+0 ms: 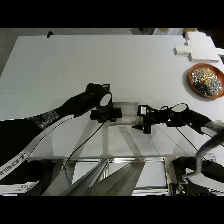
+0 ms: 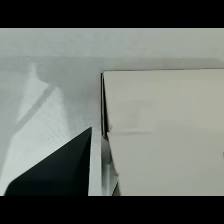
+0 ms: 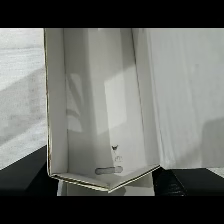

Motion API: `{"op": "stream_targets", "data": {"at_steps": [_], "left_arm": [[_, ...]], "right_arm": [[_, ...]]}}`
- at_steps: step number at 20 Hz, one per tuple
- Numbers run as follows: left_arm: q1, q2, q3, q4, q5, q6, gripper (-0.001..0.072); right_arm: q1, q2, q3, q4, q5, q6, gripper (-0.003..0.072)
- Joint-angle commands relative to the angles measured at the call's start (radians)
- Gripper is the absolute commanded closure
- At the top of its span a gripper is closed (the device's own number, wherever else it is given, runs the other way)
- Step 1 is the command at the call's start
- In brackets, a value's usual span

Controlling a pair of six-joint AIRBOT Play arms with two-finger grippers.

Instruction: Fold the box and place the chain.

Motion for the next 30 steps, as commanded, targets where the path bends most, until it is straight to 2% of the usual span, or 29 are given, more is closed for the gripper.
{"op": "stream_targets", "data": {"at_steps": [1, 7, 8, 12, 21, 23, 24, 25, 29, 30], "left_arm": [[-0.01, -0.004, 0.002, 0.021, -0.006, -0.024, 0.0445], [-0.037, -0.036, 0.011, 0.034, -0.024, -0.02, 0.0456], [-0.037, -0.038, 0.026, 0.043, -0.03, -0.02, 0.0501], [-0.037, -0.044, 0.072, 0.064, -0.028, -0.021, 0.0568], [-0.047, -0.077, 0.072, 0.065, -0.049, -0.016, 0.0556], [-0.05, -0.086, 0.072, 0.065, -0.051, -0.016, 0.0583], [-0.05, -0.09, 0.072, 0.065, -0.056, -0.016, 0.067], [-0.052, -0.092, 0.071, 0.07, -0.06, -0.016, 0.0704], [-0.049, -0.092, 0.072, 0.083, -0.087, -0.016, 0.0692], [-0.046, -0.091, 0.072, 0.082, -0.087, -0.012, 0.0605]], "right_arm": [[0.0, 0.0, 0.0, 0.0, 0.0, 0.0, 0.0354], [0.0, 0.0, 0.0, 0.0, 0.0, 0.0, 0.0354], [0.0, 0.0, 0.0, 0.0, 0.0, 0.0, 0.0354], [0.0, 0.0, 0.0, 0.0, 0.0, 0.0, 0.0354], [0.0, 0.0, 0.0, 0.0, 0.0, 0.0, 0.0354], [0.0, 0.0, 0.0, 0.0, 0.0, 0.0, 0.0354], [0.0, 0.0, 0.0, 0.0, 0.0, 0.0, 0.0354], [0.0, 0.0, 0.0, 0.0, 0.0, 0.0, 0.0354], [0.0, 0.0, 0.0, 0.0, 0.0, 0.0, 0.0354], [0.0, 0.0, 0.0, 0.0, 0.0, 0.0, 0.0354]]}}
